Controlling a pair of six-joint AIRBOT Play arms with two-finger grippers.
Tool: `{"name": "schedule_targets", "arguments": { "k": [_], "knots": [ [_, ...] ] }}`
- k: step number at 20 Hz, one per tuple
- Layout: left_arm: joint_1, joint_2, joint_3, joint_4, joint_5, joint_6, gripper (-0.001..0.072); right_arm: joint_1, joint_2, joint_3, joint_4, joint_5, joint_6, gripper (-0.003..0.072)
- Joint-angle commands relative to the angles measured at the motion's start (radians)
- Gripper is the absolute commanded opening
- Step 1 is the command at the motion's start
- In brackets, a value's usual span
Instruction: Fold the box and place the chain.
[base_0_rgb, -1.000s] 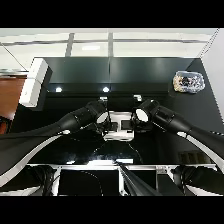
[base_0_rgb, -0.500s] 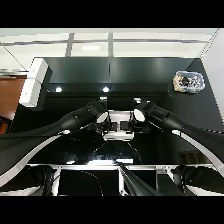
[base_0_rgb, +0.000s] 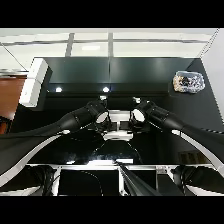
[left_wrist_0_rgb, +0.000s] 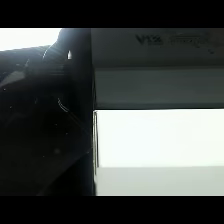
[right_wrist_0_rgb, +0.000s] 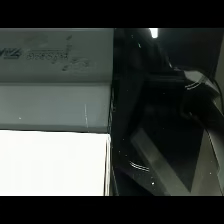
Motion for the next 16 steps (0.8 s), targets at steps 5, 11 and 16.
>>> {"name": "schedule_targets", "arguments": {
  "k": [5,11,16],
  "knots": [
    [0.001,0.0,0.0,0.0,0.003,0.0,0.0028,0.001,0.0,0.001,0.0,0.011,-0.002,0.001],
    [0.001,0.0,0.0,0.0,-0.004,0.001,0.0028,-0.015,0.081,0.017,-0.025,0.06,-0.092,0.0334],
    [0.001,0.0,0.0,0.0,-0.002,0.0,0.0028,-0.045,0.424,0.016,-0.325,0.182,-0.119,0.0335]
  ]
}}
